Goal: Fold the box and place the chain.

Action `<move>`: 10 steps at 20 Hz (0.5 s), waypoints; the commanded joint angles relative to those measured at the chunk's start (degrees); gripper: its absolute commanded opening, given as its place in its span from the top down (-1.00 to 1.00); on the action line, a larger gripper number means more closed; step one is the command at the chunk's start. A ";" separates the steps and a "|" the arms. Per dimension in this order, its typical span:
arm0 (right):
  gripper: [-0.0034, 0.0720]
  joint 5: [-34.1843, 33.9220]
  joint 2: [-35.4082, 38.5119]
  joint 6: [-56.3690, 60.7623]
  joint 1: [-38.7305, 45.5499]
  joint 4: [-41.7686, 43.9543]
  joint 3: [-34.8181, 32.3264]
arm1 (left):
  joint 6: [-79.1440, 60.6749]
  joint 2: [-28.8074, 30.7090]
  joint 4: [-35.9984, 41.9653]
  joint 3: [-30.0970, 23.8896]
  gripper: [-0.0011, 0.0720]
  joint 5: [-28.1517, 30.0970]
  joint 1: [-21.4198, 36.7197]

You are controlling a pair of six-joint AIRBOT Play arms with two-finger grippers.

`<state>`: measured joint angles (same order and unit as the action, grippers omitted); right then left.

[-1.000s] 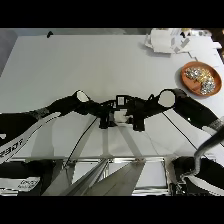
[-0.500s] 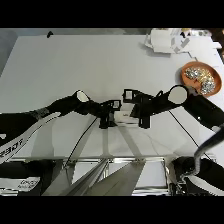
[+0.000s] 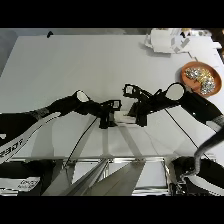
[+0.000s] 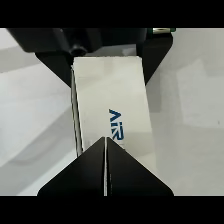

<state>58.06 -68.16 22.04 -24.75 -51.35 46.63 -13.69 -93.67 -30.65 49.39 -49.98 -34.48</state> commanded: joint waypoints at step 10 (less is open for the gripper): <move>0.86 0.24 -1.27 -0.26 -3.39 -1.40 -0.22 | 0.00 0.00 0.00 0.04 0.39 0.02 -0.02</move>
<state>57.74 -69.38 21.82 -27.35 -52.05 46.46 -13.74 -93.67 -30.65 49.39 -49.95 -34.48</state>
